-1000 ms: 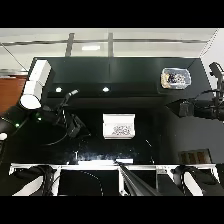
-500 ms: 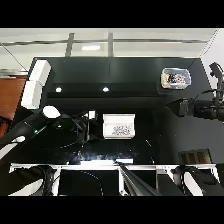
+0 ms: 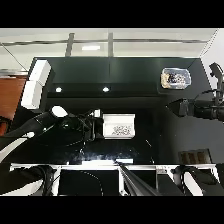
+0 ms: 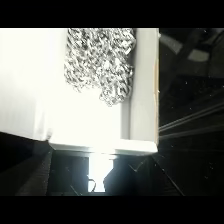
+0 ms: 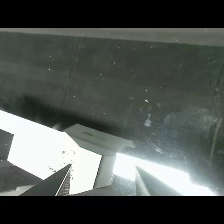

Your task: Fold the box and place the chain.

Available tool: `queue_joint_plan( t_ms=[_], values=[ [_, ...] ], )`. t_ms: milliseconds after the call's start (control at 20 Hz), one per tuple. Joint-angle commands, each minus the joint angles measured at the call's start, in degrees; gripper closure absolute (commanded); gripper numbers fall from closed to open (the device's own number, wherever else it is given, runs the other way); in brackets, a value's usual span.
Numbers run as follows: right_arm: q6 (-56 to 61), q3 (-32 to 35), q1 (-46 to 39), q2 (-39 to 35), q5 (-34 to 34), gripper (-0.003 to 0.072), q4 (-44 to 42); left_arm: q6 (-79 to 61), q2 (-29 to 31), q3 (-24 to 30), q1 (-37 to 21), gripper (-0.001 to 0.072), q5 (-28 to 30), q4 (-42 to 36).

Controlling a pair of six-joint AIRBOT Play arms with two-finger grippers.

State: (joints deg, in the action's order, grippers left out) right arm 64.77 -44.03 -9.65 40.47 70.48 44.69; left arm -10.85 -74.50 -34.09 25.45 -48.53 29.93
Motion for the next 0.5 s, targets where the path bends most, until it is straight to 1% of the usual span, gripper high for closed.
queue_joint_plan(
  t_ms=[0, 200, 350, 450],
  values=[
    [-0.02, 0.02, 0.07, -0.02, 0.0, 0.0228, -0.02, -0.35, -0.52, -0.37, 0.22, -0.0003, 1.73, -0.85],
    [-0.02, 0.02, 0.07, -0.02, 0.02, 0.0228, -0.02, -2.67, -0.74, -0.76, 2.49, -0.0002, 2.05, -0.83],
    [-0.02, 0.02, 0.07, -0.02, 0.04, 0.0228, -0.02, -2.49, -0.74, -0.81, 3.76, 0.0001, 3.54, -0.81],
    [-0.04, 0.02, 0.44, -0.02, -0.28, 0.0228, 0.11, -2.47, -0.74, -0.81, 3.74, 0.0027, 3.52, -0.83]
  ],
)
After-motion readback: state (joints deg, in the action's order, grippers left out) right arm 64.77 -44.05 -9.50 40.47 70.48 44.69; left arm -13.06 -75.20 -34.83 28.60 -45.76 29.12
